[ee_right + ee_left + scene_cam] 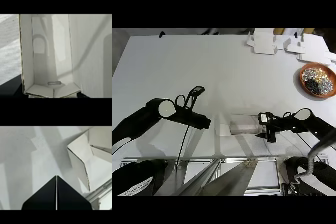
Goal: Fold the box and place the chain.
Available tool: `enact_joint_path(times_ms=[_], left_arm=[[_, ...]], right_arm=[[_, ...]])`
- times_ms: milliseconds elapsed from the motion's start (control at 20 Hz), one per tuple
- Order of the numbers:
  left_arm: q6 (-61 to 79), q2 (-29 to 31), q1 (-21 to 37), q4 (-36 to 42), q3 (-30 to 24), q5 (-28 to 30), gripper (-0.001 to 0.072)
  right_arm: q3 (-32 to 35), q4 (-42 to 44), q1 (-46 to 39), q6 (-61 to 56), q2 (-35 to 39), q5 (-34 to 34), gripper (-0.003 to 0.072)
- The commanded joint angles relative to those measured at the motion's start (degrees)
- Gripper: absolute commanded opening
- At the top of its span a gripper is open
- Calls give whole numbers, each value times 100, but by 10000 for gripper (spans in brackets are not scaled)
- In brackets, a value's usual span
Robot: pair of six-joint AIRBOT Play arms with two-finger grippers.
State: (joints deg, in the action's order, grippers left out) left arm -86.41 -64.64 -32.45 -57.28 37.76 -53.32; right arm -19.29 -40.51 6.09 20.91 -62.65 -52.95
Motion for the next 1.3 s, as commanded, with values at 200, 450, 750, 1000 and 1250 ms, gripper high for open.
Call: enact_joint_path(times_ms=[200,450,750,1000,1250], left_arm=[[-48,-1106,-468,1445,-166,688,6],[48,-962,-629,1659,-70,686,6],[52,-350,-706,1731,-11,769,77],[155,-420,-973,1939,-11,1141,115],[153,-422,-1051,1941,-11,1300,226]], right_arm=[[-7,2,2,0,2,-2,463],[-7,2,2,0,2,-2,463],[-7,2,2,0,4,-2,463],[-7,0,2,0,4,-2,463],[-7,2,2,0,4,-2,463]])
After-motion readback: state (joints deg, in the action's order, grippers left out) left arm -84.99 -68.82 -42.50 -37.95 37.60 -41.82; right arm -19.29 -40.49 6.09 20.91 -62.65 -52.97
